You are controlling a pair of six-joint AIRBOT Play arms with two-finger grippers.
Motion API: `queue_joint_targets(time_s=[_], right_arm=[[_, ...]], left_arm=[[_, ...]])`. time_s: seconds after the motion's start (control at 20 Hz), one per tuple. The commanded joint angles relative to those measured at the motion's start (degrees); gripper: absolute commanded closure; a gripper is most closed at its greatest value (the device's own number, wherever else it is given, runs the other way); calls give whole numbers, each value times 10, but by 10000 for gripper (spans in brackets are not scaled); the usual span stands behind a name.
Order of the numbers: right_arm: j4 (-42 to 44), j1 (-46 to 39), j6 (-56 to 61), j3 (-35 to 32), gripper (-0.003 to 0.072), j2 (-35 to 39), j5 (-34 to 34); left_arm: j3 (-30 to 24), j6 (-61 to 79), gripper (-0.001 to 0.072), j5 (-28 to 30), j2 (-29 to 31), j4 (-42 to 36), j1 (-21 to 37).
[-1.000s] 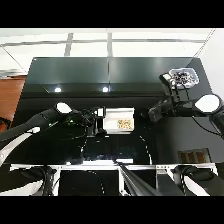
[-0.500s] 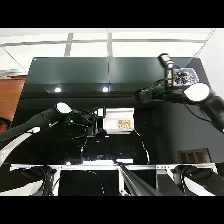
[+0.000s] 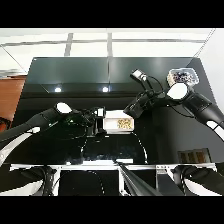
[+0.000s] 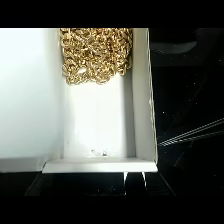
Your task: Fold the box and place the chain.
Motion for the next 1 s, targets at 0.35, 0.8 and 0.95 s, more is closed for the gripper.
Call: queue_joint_targets(time_s=[0.35,0.8,0.95], right_arm=[[-31,4,-137,12,56,-2,78],[-33,27,-212,11,58,-24,74],[-34,31,-212,11,85,-28,76]], left_arm=[[0,0,376,0,0,0,0],[0,0,376,0,0,0,0],[0,0,376,0,0,0,0]])
